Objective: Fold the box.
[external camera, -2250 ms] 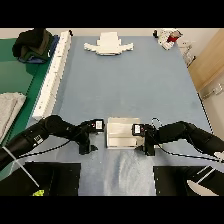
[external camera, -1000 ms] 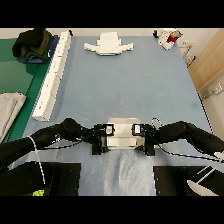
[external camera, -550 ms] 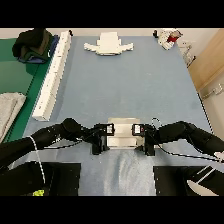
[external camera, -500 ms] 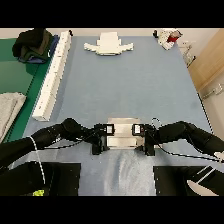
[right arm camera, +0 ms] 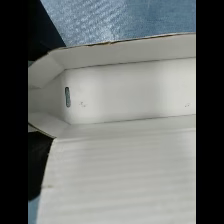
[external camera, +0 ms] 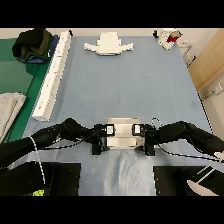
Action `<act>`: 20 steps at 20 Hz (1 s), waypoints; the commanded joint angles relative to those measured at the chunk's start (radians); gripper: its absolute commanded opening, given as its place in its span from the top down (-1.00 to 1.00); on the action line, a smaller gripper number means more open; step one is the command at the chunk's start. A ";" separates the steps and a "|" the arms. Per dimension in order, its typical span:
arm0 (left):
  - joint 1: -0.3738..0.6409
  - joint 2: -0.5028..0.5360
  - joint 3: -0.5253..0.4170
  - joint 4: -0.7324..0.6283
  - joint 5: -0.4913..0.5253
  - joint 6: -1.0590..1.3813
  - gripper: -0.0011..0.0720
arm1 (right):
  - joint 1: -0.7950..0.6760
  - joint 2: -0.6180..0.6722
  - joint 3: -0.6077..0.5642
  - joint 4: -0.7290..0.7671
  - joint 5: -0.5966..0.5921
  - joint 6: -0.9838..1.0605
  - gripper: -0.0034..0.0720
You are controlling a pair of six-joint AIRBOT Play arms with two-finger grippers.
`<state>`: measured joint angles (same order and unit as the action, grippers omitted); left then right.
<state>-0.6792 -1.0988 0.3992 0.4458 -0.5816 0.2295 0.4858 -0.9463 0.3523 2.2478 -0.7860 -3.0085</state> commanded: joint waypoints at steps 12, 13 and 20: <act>-0.001 -0.001 0.000 0.002 -0.002 0.002 -0.25 | 0.000 0.000 0.000 0.000 -0.001 0.000 -0.36; -0.001 -0.001 0.000 0.002 -0.002 0.002 -0.25 | 0.000 0.000 0.000 0.000 0.000 0.000 -0.36; -0.001 -0.001 0.000 0.002 -0.002 0.002 -0.25 | 0.000 0.060 0.000 -0.054 -0.017 0.111 -1.00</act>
<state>-0.6804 -1.1004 0.3992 0.4484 -0.5900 0.2340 0.4877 -0.9218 0.3511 2.2299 -0.7967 -2.9696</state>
